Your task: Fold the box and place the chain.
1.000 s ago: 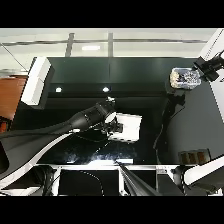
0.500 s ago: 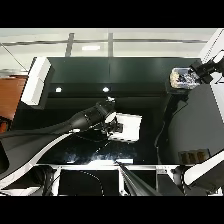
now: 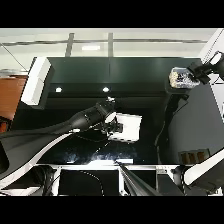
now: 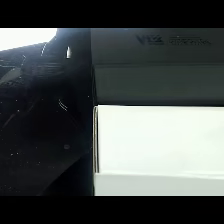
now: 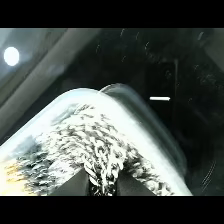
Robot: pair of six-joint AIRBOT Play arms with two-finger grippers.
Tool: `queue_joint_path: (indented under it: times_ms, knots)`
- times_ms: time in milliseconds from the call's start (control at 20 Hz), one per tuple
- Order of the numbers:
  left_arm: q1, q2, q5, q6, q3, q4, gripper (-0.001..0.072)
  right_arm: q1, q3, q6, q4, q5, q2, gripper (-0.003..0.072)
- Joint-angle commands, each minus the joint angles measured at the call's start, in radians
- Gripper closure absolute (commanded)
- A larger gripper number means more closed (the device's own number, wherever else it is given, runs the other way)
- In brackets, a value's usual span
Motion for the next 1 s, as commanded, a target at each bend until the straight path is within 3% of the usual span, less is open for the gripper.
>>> queue_joint_path:
  times_ms: [0, 400, 550, 950]
  knots:
    - [0.0, -0.001, 0.0, 0.0, 0.0, 0.0, 0.0678, -0.005, 0.002, -0.105, 0.027, 0.016, 0.068, 0.0641]
    - [0.0, -0.001, 0.0, 0.0, 0.0, 0.0, 0.0678, -0.038, 0.002, -0.442, 0.194, 0.187, 0.396, 0.0643]
    - [0.0, -0.001, -0.004, 0.0, 0.0, 0.0, 0.0678, -0.038, 0.002, -0.534, 0.293, 0.195, 0.554, 0.0643]
    - [0.0, -0.001, -0.01, 0.0, 0.0, 0.0, 0.0678, 0.013, -0.057, -0.57, 0.455, 0.313, 0.89, 0.0643]
